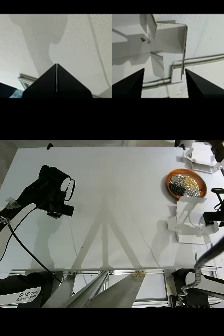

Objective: Fold the box and place the chain.

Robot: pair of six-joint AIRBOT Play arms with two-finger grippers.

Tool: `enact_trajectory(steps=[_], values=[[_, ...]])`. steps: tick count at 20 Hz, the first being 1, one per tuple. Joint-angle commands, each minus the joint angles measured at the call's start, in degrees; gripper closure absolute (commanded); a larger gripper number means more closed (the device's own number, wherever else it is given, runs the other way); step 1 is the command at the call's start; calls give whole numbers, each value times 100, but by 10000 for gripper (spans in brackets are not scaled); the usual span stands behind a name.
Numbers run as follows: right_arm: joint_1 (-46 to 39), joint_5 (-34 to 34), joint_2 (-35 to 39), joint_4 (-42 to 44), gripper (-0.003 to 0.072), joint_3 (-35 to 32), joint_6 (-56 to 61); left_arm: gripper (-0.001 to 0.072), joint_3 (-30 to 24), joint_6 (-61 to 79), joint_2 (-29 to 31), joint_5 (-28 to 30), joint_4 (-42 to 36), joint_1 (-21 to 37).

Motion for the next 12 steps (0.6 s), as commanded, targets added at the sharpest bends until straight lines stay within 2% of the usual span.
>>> enact_trajectory(steps=[1,3,5,6,7,8,12], values=[[-125,-201,-280,-332,188,7,125,699,-2,2,4,0,0,4],[-122,-284,-422,-387,237,4,192,699,-2,2,4,0,0,4],[-118,-299,-540,-393,368,7,223,699,-2,2,4,0,0,4],[-120,-260,-568,-424,400,4,223,699,-2,2,4,0,0,4],[-118,-234,-566,-455,491,7,223,699,-2,2,4,0,0,4],[-118,-181,-564,-455,667,7,219,699,-2,2,4,0,0,4],[-116,42,-337,42,671,7,-199,699,-2,2,4,0,0,4]])
